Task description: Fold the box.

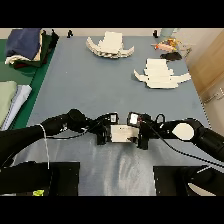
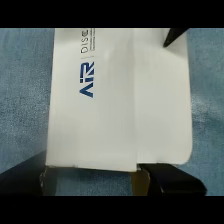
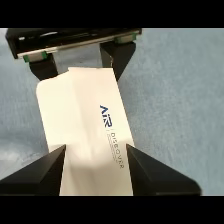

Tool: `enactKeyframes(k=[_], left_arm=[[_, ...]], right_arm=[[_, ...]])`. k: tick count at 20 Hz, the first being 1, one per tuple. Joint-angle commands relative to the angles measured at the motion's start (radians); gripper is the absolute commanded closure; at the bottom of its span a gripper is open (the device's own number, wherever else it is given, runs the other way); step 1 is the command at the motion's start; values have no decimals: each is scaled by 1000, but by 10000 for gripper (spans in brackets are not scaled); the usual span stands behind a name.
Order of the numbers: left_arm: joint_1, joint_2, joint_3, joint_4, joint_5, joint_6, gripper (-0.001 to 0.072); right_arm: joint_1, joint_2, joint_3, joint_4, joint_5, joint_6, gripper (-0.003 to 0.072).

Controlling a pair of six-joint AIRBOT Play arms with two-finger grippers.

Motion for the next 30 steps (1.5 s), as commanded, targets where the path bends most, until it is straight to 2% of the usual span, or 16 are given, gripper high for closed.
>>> enactKeyframes(k=[1, 5, 13, 20, 25, 27, 30], left_arm=[[0, 1, 0, 0, 0, 0, 103], [0, 1, 0, 0, 0, 0, 102], [0, 1, 0, 0, 0, 0, 102], [0, 1, 0, 0, 0, 0, 103], [0, 1, 0, 0, 0, 0, 103], [0, 1, 0, 0, 0, 0, 103], [0, 1, 0, 0, 0, 0, 103]], right_arm=[[5, -39, -3, -19, -1, -132, 101], [5, -69, -2, -51, -46, -177, 103], [5, 27, 23, -73, -82, -206, 103], [5, -4, 24, -76, -170, -220, 106], [5, 6, 27, -14, -77, -222, 111], [5, 4, 27, -16, -79, -224, 175], [5, 4, 28, -16, -91, -225, 174]])
